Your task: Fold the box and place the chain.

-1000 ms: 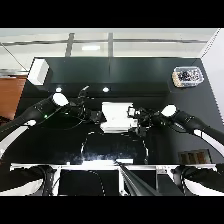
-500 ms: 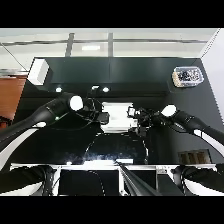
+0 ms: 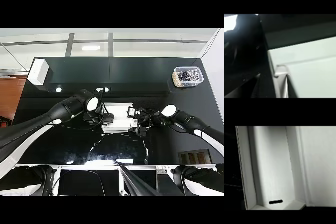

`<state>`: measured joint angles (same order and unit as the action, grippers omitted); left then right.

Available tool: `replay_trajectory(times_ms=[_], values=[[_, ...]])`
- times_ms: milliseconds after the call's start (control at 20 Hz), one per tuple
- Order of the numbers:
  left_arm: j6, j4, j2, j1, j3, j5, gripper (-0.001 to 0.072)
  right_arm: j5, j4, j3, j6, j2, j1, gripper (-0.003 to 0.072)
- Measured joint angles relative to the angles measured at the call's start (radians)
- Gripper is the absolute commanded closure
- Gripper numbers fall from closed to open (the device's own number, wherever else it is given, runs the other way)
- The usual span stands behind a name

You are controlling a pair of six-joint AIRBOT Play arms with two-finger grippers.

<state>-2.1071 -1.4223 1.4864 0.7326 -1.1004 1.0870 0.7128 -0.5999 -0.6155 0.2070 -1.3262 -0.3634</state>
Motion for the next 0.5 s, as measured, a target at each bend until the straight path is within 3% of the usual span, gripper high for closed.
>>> replay_trajectory(times_ms=[400,450,500], values=[[-0.135,-0.068,0.032,0.050,-0.028,0.016,0.0364,0.000,0.000,0.000,0.000,0.000,0.000,0.0262],[-0.143,-0.072,0.040,0.053,-0.034,0.016,0.0401,0.000,0.000,0.000,0.000,0.000,0.000,0.0262],[-0.149,-0.074,0.048,0.055,-0.042,0.018,0.0494,0.000,0.000,0.000,0.000,0.000,0.000,0.0262]])
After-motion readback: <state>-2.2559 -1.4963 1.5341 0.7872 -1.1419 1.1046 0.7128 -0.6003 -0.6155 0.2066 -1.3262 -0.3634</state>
